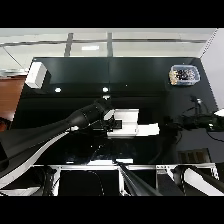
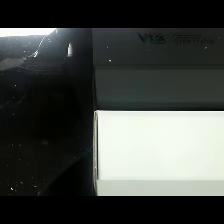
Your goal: Fold the box and place the chain.
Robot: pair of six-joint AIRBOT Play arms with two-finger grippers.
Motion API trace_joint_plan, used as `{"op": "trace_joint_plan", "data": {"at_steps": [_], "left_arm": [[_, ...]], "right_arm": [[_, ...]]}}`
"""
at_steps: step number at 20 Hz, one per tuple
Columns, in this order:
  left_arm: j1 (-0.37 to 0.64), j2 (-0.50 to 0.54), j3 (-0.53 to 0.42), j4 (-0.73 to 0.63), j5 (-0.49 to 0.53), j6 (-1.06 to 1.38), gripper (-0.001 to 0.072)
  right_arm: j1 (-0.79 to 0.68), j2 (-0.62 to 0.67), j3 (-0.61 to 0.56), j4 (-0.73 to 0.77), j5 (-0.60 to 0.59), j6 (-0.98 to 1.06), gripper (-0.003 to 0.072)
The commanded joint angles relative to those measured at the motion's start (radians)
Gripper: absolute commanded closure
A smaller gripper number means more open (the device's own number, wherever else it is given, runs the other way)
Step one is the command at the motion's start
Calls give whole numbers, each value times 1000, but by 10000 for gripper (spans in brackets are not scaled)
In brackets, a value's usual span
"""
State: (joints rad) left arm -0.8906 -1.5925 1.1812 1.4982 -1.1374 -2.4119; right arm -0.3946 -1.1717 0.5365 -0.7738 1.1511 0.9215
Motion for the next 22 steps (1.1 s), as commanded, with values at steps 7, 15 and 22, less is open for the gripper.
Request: {"op": "trace_joint_plan", "data": {"at_steps": [7,15,22], "left_arm": [[0,0,1,1,0,0,679],[0,0,1,2,0,0,680],[0,0,1,1,0,0,680]], "right_arm": [[262,-114,0,154,45,-74,669],[362,-113,13,259,104,-179,184],[396,-113,113,222,138,-149,94]]}}
